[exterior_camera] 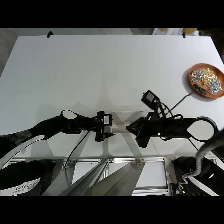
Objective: Fold the box and place the chain.
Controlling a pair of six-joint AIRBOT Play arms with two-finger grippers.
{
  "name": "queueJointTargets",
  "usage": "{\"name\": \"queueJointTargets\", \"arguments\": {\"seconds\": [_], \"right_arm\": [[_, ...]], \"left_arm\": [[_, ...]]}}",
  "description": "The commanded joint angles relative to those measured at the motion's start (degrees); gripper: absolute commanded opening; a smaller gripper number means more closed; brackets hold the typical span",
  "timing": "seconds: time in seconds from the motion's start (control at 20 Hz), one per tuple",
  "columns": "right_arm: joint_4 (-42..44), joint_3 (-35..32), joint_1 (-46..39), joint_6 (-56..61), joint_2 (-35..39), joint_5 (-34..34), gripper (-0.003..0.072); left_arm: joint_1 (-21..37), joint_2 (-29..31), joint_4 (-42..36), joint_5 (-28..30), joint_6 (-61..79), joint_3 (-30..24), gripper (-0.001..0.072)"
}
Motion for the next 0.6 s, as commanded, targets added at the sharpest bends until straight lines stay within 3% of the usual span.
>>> {"name": "queueJointTargets", "arguments": {"seconds": [0.0,0.55], "right_arm": [[1.38,-0.02,3.67,-1.68,-4.57,-4.2,0.0016],[1.9,-0.02,3.74,-1.07,-13.11,-13.92,0.0037]], "left_arm": [[-0.04,0.0,0.0,0.0,0.02,0.0,0.0272],[-0.04,0.0,0.0,0.0,0.02,0.0,0.0272]]}}
